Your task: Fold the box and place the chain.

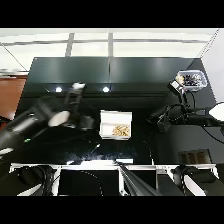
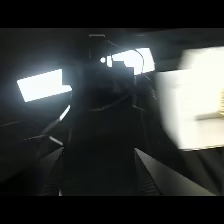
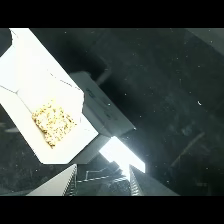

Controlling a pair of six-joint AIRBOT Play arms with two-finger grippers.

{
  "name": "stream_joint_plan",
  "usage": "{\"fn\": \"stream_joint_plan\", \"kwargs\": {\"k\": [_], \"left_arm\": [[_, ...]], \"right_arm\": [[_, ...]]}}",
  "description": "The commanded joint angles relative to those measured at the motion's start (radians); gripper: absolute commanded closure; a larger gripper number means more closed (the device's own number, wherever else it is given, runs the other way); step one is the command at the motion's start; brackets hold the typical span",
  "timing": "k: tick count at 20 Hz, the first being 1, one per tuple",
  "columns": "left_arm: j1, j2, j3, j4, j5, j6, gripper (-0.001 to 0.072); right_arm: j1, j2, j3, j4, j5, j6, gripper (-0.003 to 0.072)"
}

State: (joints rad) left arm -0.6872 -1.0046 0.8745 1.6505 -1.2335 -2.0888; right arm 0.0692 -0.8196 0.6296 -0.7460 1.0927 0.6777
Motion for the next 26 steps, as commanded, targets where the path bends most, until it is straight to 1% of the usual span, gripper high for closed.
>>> {"fn": "stream_joint_plan", "kwargs": {"k": [1, 2, 3, 4, 5, 6, 7, 8, 11, 12, 14, 15, 17, 19, 21, 26], "left_arm": [[0.28, 0.205, -0.233, -0.245, 0.307, 0.182, 0.02], [0.364, 0.24, -0.311, -0.471, 0.455, 0.345, 0.0201], [0.431, 0.252, -0.379, -0.742, 0.526, 0.628, 0.0201], [0.472, 0.243, -0.425, -0.946, 0.507, 0.94, 0.0201], [0.485, 0.226, -0.457, -1.076, 0.446, 1.26, 0.0198], [0.478, 0.205, -0.472, -1.109, 0.387, 1.485, 0.0149], [0.463, 0.179, -0.473, -1.104, 0.356, 1.624, 0.0011], [0.441, 0.153, -0.471, -1.101, 0.355, 1.724, 0.0001], [0.368, 0.081, -0.47, -1.088, 0.387, 2.048, 0.0001], [0.348, 0.058, -0.467, -1.058, 0.393, 2.116, 0.0001], [0.315, 0.006, -0.445, -0.949, 0.391, 2.227, 0.0001], [0.307, -0.024, -0.428, -0.935, 0.399, 2.276, 0.0001], [0.307, -0.101, -0.394, -1.041, 0.399, 2.366, 0.0001], [0.307, -0.186, -0.362, -1.133, 0.391, 2.399, 0.0001], [0.306, -0.256, -0.333, -1.139, 0.353, 2.399, 0.0002], [0.302, -0.271, -0.305, -1.167, 0.338, 2.396, 0.0001]], "right_arm": [[0.001, 0.0, 0.0, 0.001, -0.021, 0.001, 0.0304], [0.001, 0.0, 0.0, 0.002, -0.028, 0.001, 0.0303], [0.002, 0.0, 0.0, 0.002, -0.031, 0.006, 0.0304], [0.001, 0.0, 0.0, 0.002, -0.033, 0.012, 0.0303], [0.002, 0.0, 0.0, 0.002, -0.032, 0.019, 0.0304], [0.001, 0.0, 0.0, 0.0, -0.032, 0.029, 0.0303], [0.002, 0.0, 0.0, 0.0, -0.03, 0.034, 0.0303], [0.002, 0.0, 0.0, 0.0, -0.03, 0.043, 0.0303], [0.002, 0.0, 0.0, 0.0, -0.03, 0.049, 0.0304], [0.002, 0.0, 0.0, 0.0, -0.029, 0.049, 0.0303], [0.002, 0.0, 0.0, 0.0, -0.027, 0.049, 0.0303], [0.002, 0.0, 0.0, 0.0, -0.027, 0.05, 0.0303], [0.006, 0.0, 0.0, 0.001, -0.026, 0.061, 0.0303], [0.008, 0.0, -0.002, 0.0, -0.017, 0.071, 0.0304], [0.008, 0.0, -0.002, 0.0, -0.003, 0.071, 0.0304], [0.008, 0.0, -0.002, 0.0, 0.013, 0.071, 0.0304]]}}
